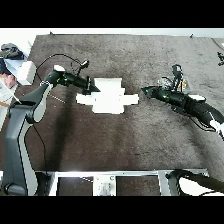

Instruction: Fold the box and place the chain.

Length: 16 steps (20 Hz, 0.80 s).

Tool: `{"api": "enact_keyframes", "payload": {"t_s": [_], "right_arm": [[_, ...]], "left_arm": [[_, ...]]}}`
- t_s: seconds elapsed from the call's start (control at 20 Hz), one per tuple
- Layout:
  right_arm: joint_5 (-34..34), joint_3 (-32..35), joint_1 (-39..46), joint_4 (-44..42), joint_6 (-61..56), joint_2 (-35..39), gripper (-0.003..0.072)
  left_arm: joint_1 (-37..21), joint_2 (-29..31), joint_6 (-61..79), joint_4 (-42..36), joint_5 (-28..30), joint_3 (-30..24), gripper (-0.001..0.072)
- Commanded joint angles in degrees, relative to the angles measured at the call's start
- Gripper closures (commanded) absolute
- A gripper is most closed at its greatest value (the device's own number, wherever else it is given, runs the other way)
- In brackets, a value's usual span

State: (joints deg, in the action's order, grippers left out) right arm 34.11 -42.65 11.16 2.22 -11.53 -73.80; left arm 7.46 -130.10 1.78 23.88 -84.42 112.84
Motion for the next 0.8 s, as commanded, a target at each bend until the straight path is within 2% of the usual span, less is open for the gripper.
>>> {"api": "enact_keyframes", "payload": {"t_s": [0.0,0.15,0.4,0.55,0.75], "right_arm": [[0.15,-0.07,0.07,0.13,0.0,0.09,0.0348],[0.04,-0.07,-1.07,0.52,2.64,0.09,0.0349],[-7.23,-0.07,-5.75,3.19,3.45,0.09,0.0348],[-7.37,-0.07,-6.34,3.21,4.52,0.09,0.0347],[-7.39,-0.07,-6.36,10.21,4.46,0.09,0.0347]], "left_arm": [[-0.07,0.15,3.21,1.51,1.49,0.04,0.0705],[-0.07,0.83,4.98,1.62,4.74,0.04,0.0705],[-0.07,0.87,7.63,0.13,4.98,-0.13,0.0704],[-0.07,0.85,8.68,0.17,5.03,-0.13,0.0705],[-0.07,0.81,11.67,0.22,6.01,-0.13,0.0704]]}}
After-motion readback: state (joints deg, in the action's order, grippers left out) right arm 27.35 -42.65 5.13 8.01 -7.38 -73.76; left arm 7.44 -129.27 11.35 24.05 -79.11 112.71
